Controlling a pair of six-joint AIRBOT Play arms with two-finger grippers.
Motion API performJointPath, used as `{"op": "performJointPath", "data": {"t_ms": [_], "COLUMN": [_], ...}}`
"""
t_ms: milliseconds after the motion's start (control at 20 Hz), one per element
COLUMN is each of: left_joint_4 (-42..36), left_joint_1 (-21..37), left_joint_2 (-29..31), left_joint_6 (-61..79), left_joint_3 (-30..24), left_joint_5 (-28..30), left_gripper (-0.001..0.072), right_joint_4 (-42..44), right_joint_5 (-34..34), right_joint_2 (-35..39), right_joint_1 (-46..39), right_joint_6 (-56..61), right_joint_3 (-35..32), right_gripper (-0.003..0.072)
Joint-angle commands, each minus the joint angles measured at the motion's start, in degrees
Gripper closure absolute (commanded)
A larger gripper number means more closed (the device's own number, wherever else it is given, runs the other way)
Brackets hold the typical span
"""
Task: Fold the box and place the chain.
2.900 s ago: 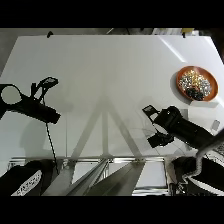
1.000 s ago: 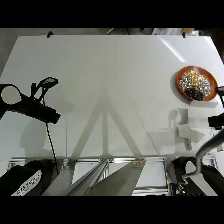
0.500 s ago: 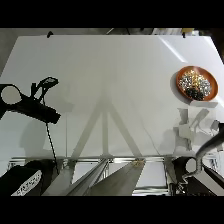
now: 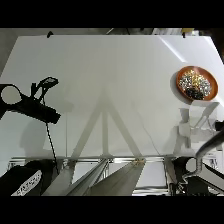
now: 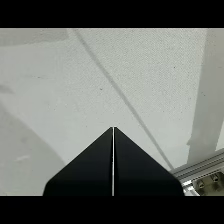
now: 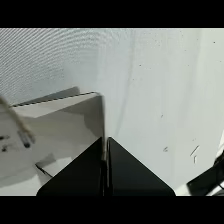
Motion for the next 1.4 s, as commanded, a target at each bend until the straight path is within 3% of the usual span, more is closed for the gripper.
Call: {"op": "performJointPath", "data": {"t_ms": [0,200,400,500,800,900,1050,1100,1150,1300,1350], "left_joint_4": [0.0,0.0,0.0,0.0,0.0,-0.9,-12.8,-17.8,-23.1,-42.2,-45.9], "left_joint_1": [0.0,0.0,0.0,0.0,0.0,0.0,-0.1,-0.1,-0.1,-0.5,-1.3], "left_joint_2": [0.0,0.0,0.0,0.0,0.0,0.0,0.0,-0.2,-0.6,-4.6,-6.5], "left_joint_6": [0.0,0.0,0.0,0.0,0.8,2.4,4.3,7.4,12.1,31.4,36.3], "left_joint_3": [0.0,0.0,0.0,0.0,0.0,0.0,0.0,0.0,0.0,0.0,0.0], "left_joint_5": [0.0,0.0,0.0,0.0,0.5,5.6,13.7,16.1,17.2,13.5,11.8], "left_gripper": [0.0702,0.0702,0.0702,0.0702,0.0702,0.0702,0.0700,0.0657,0.0506,0.0408,0.0407], "right_joint_4": [1.0,9.4,35.4,43.3,47.9,47.7,47.6,47.6,47.7,47.6,47.7], "right_joint_5": [2.1,4.9,9.0,8.7,8.5,7.2,5.0,5.0,5.0,4.9,4.9], "right_joint_2": [0.1,6.6,13.6,17.3,23.0,23.0,22.9,22.7,22.5,22.4,22.4], "right_joint_1": [1.6,10.2,19.2,25.6,46.3,52.1,57.0,57.6,57.9,57.8,57.9], "right_joint_6": [-2.1,-3.4,-7.8,-7.5,-0.2,1.7,4.2,4.6,4.6,4.6,4.6], "right_joint_3": [0.1,0.1,0.0,-0.2,-1.9,-2.5,-3.8,-3.8,-3.8,-3.8,-3.8], "right_gripper": [0.0675,0.0675,0.0676,0.0676,0.0676,0.0676,0.0676,0.0675,0.0675,0.0675,0.0675]}}
